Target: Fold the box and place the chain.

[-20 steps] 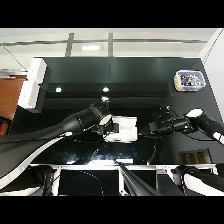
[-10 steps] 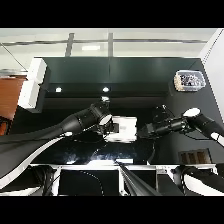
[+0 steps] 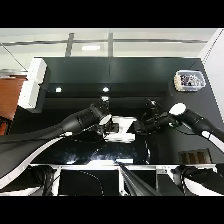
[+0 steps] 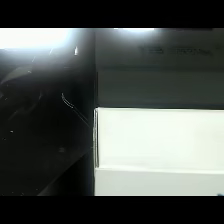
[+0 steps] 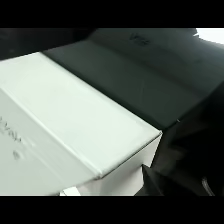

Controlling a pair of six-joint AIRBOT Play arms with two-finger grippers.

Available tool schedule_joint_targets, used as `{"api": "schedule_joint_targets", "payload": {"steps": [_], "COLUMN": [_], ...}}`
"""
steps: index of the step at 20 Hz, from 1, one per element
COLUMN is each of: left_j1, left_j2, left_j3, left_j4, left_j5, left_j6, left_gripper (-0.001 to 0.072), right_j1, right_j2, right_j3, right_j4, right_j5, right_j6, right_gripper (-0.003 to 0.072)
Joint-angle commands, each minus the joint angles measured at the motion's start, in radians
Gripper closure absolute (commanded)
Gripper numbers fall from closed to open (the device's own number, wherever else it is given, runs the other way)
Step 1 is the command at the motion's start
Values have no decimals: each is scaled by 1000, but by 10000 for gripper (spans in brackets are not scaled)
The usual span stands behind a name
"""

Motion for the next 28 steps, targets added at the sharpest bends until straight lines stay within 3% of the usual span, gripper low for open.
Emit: {"api": "schedule_joint_targets", "payload": {"steps": [1,13,14,17,18,20,23,24,28], "left_j1": [1,1,1,1,1,1,1,1,1], "left_j2": [0,0,0,0,0,0,0,0,0], "left_j3": [0,0,0,0,0,0,0,0,0], "left_j4": [-2,-2,-2,-2,-2,-2,-2,-2,-2], "left_j5": [3,3,3,3,3,3,5,6,14], "left_j6": [0,0,0,0,0,0,0,0,0], "left_gripper": [683,683,682,682,682,683,683,682,683], "right_j1": [110,352,378,435,448,462,463,463,465], "right_j2": [1,0,0,0,0,-1,-2,-3,-9], "right_j3": [65,206,210,214,214,214,214,214,214], "right_j4": [-192,-692,-727,-781,-802,-821,-862,-861,-857], "right_j5": [-73,-45,-45,-45,-45,-45,-27,-28,-28], "right_j6": [235,772,816,930,964,995,1054,1059,1109], "right_gripper": [153,162,263,277,338,381,401,452,452]}}
